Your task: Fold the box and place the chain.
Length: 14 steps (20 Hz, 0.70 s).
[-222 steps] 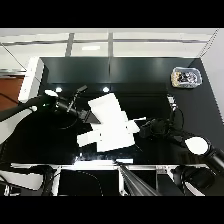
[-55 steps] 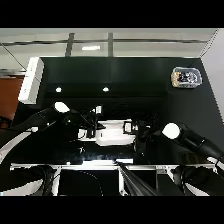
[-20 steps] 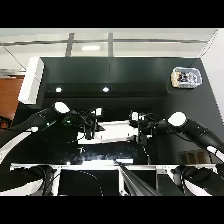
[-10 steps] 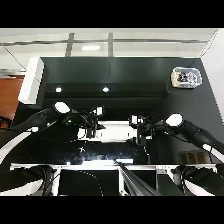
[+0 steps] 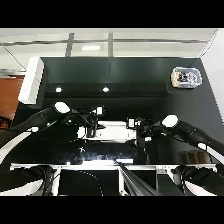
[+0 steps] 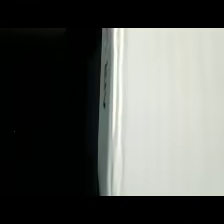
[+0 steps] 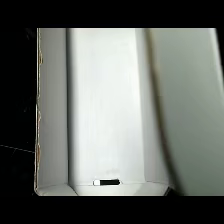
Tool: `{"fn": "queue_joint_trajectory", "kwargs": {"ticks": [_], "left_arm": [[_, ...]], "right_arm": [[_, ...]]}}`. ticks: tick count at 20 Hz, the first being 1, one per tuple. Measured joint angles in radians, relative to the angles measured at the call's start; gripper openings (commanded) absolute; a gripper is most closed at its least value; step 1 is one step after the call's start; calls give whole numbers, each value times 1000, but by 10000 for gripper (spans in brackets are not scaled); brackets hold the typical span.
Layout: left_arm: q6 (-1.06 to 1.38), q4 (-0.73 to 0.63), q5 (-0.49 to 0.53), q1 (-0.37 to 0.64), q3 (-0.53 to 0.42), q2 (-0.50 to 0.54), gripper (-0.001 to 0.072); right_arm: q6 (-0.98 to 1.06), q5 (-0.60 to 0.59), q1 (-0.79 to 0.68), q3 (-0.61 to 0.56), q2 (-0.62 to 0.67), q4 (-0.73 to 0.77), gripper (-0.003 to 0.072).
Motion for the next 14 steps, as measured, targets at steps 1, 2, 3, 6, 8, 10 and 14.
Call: {"fn": "queue_joint_trajectory", "kwargs": {"ticks": [1, 2, 3, 6, 8, 10, 14], "left_arm": [[0, 0, 0, 0, 0, 0, 25], [-1, 0, 0, 0, 0, 0, 25], [-1, 0, 0, 0, 0, 0, 25], [-2, 0, 1, 0, 0, 0, 25], [-4, 0, 2, 0, 0, 0, 25], [-5, 0, 2, 0, 0, 0, 25], [-5, 0, 2, 0, 0, 0, 25]], "right_arm": [[10, -9, 10, 0, -1, -11, 677], [14, -17, 16, 0, -2, -18, 678], [21, -24, 21, 0, -2, -24, 677], [39, -44, 28, 1, -5, -35, 678], [48, -53, 30, 1, -5, -40, 677], [56, -61, 32, 2, -6, -42, 677], [66, -71, 32, 2, -6, -44, 494]]}}
